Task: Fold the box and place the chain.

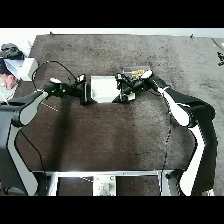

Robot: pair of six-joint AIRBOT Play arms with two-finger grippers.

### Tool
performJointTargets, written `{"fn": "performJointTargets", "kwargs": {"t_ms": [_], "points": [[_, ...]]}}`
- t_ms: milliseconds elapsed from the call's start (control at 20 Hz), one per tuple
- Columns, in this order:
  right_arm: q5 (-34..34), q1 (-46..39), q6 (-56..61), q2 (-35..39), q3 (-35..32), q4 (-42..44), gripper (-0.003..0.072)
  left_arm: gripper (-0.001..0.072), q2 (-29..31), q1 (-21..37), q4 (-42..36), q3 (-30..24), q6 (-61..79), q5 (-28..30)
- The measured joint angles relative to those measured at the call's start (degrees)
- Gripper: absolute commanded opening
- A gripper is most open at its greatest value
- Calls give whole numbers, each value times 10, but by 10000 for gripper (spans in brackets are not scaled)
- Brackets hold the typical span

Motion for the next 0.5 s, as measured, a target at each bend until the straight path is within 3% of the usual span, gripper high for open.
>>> {"fn": "performJointTargets", "kwargs": {"t_ms": [250,400,500], "points": [[0,0,0,0,0,0,430,703,-2,-1,-6,0,10,-4],[0,0,0,0,0,0,430,632,-2,-3,-8,0,14,-4],[0,0,0,0,0,0,430,632,-2,-3,-9,0,17,-8]]}}
